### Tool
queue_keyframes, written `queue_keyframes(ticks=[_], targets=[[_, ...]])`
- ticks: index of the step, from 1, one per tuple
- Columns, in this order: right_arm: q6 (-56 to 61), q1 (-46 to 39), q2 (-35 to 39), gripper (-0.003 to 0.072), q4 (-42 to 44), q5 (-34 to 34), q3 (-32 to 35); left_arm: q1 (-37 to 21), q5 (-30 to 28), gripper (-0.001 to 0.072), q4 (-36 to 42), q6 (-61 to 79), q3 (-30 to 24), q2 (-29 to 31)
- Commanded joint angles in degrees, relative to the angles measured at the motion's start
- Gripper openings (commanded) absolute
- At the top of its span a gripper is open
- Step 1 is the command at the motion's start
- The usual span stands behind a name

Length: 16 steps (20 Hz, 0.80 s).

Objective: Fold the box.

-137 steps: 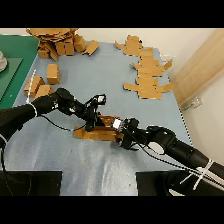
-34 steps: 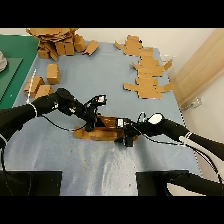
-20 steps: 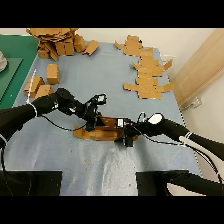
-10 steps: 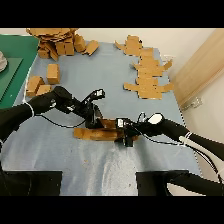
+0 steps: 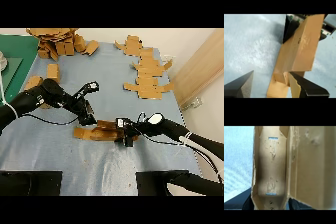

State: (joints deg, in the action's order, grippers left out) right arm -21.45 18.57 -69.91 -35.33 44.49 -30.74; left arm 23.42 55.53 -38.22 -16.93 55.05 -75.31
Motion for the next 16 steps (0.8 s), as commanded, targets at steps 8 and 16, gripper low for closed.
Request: queue_keyframes(ticks=[8, 16], targets=[[-0.02, 0.09, -0.02, 0.0481, -0.9, 0.66, -0.02, -0.04, 4.09, 0.0659, -6.8, -12.55, 0.0, 4.94], [-3.26, 0.09, -0.02, 0.0481, -0.96, 0.79, -0.02, -0.04, 4.11, 0.0659, -6.78, -12.55, 0.0, 4.94]])
